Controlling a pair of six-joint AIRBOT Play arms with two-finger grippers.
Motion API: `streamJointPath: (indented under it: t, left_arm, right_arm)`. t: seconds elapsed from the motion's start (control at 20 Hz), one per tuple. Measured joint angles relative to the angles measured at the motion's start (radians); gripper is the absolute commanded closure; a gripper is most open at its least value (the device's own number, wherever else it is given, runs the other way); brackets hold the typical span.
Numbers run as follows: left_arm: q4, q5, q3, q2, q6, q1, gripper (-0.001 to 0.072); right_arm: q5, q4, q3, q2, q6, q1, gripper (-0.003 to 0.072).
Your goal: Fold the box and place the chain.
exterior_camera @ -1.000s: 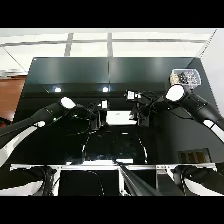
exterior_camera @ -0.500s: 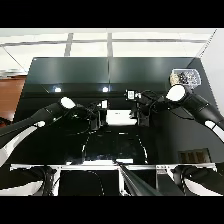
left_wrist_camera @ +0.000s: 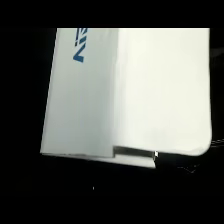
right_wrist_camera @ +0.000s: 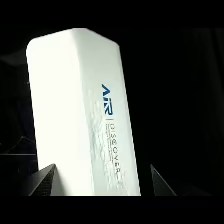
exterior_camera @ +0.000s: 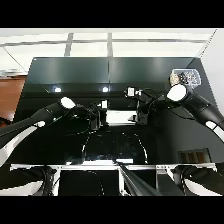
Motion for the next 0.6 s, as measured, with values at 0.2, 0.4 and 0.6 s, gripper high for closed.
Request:
streamJointPath:
  t: [0.2,0.4,0.6]
  left_arm:
    - [0.000,0.000,0.000,0.000,0.000,0.000,0.0360]
    - [0.000,-0.001,0.000,0.000,-0.001,0.000,0.0360]
    - [0.000,-0.001,0.000,0.000,-0.003,0.000,0.0360]
  right_arm:
    - [-0.019,-0.010,0.000,-0.016,-0.027,0.019,-0.0034]
    - [-0.044,-0.022,0.000,-0.020,-0.037,0.026,0.0140]
    - [-0.045,-0.024,0.000,-0.020,-0.037,0.027,0.0372]
